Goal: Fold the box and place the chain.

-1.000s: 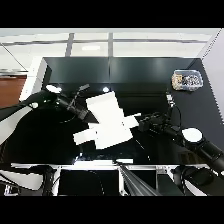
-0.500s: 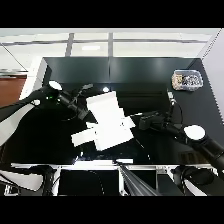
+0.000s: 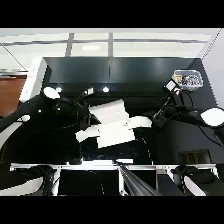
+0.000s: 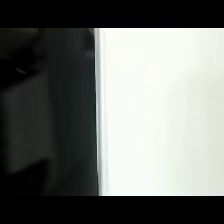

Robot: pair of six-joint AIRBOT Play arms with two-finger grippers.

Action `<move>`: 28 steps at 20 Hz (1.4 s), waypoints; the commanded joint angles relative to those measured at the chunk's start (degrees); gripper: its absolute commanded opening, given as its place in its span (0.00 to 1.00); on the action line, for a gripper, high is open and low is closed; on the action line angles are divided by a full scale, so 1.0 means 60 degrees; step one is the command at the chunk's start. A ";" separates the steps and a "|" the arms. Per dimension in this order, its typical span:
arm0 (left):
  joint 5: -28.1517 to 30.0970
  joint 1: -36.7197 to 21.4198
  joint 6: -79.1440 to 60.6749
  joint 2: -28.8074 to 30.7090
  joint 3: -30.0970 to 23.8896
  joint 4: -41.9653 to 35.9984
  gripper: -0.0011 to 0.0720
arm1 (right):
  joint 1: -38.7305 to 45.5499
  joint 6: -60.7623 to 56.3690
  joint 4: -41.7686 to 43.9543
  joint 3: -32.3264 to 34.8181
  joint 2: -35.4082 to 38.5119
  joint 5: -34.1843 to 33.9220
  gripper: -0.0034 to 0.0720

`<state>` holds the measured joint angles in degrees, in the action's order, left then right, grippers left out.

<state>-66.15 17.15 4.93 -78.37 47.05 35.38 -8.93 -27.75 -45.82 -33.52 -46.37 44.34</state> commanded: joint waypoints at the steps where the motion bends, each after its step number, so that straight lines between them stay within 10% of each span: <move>1: 0.1803 0.0568 -0.1938 0.0186 -0.0142 0.0452 0.06 | 0.0098 0.1002 -0.0699 -0.0058 -0.0004 0.0685 0.98; 10: 0.1960 0.0947 -0.2007 -0.0579 -0.0142 0.0539 0.06 | -0.0590 0.2171 0.0113 0.1381 -0.0062 0.0878 0.98; 19: 0.2014 0.0943 -0.1504 -0.0914 0.0084 0.1067 0.06 | -0.2433 0.2171 -0.0109 0.1847 -0.0907 -0.1370 0.98; 28: 0.1694 0.0936 -0.1253 -0.1137 0.0350 0.1213 0.06 | -0.2696 0.2648 -0.0229 0.1603 -0.1676 -0.0157 0.98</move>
<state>-55.68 22.79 -2.92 -85.01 48.97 42.04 -24.27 -12.88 -46.59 -23.81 -55.44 42.24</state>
